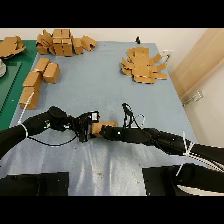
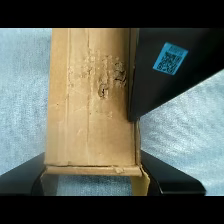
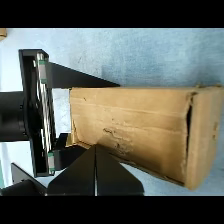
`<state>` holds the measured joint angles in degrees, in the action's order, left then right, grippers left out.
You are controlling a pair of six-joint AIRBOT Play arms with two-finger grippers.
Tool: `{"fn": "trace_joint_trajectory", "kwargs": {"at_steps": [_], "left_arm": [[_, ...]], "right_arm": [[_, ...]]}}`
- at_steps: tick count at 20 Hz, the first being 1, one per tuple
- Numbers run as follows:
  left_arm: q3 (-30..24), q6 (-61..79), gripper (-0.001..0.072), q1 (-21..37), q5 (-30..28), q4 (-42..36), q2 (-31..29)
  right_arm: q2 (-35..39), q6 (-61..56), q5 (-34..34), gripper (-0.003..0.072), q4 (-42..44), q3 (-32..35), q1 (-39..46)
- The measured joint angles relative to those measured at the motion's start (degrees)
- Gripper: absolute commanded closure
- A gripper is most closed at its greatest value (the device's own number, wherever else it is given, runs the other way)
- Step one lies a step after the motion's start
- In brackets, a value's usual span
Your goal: Fold the box.
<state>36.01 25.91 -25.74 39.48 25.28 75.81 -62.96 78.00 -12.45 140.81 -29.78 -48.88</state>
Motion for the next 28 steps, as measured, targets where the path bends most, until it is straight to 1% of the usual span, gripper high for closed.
{"fn": "trace_joint_trajectory", "kwargs": {"at_steps": [4,8,12,17,21,28], "left_arm": [[0.00,0.00,0.0118,0.00,0.00,-0.02,0.00],[0.00,0.00,0.0118,0.00,0.00,-0.02,0.00],[0.00,0.00,0.0118,0.00,0.00,-0.02,0.00],[0.00,-0.02,0.0118,0.00,0.00,-0.02,0.00],[0.00,-0.02,0.0118,0.00,0.00,-0.02,0.00],[0.00,0.00,0.0119,0.00,-0.04,-0.02,0.00]], "right_arm": [[1.20,0.02,-0.52,0.0683,-0.52,0.07,0.00],[5.75,0.02,-0.44,0.0682,-4.26,0.07,1.03],[9.60,0.02,-1.90,0.0682,-9.62,0.07,6.38],[14.82,0.02,-7.23,0.0682,-14.45,0.07,16.11],[18.05,-0.09,-9.11,0.0682,-15.26,0.04,19.69],[20.74,-4.87,-9.97,0.0682,-13.81,0.04,20.92]]}}
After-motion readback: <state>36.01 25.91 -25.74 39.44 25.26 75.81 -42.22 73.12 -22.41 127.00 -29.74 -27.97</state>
